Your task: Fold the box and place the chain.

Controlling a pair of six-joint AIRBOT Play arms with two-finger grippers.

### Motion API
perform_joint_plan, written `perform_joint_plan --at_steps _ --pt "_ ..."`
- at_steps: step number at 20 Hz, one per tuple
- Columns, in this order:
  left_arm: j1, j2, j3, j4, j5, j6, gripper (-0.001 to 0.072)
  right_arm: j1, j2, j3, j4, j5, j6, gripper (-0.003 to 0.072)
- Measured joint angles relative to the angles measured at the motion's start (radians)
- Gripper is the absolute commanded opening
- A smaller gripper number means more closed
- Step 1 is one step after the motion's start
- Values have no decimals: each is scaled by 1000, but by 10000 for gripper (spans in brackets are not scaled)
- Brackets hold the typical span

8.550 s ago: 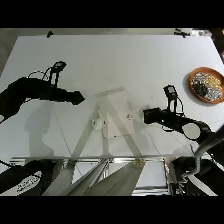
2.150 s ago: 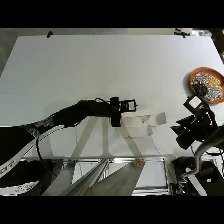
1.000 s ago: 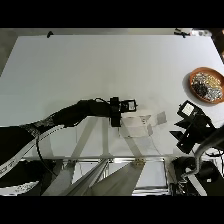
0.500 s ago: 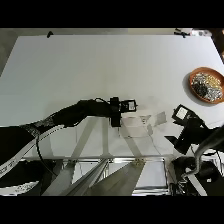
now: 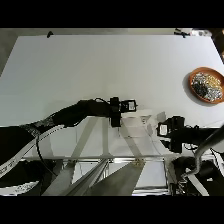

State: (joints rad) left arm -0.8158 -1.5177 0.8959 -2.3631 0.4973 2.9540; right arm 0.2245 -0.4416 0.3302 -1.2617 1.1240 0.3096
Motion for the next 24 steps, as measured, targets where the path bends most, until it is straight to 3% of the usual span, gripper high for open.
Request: perform_joint_plan --at_steps 15,24 --pt "0 0 0 0 0 0 10 200 -55 -193 2 -454 -68 693" --pt "0 0 0 0 0 0 10 211 -102 -207 32 -534 -48 693"
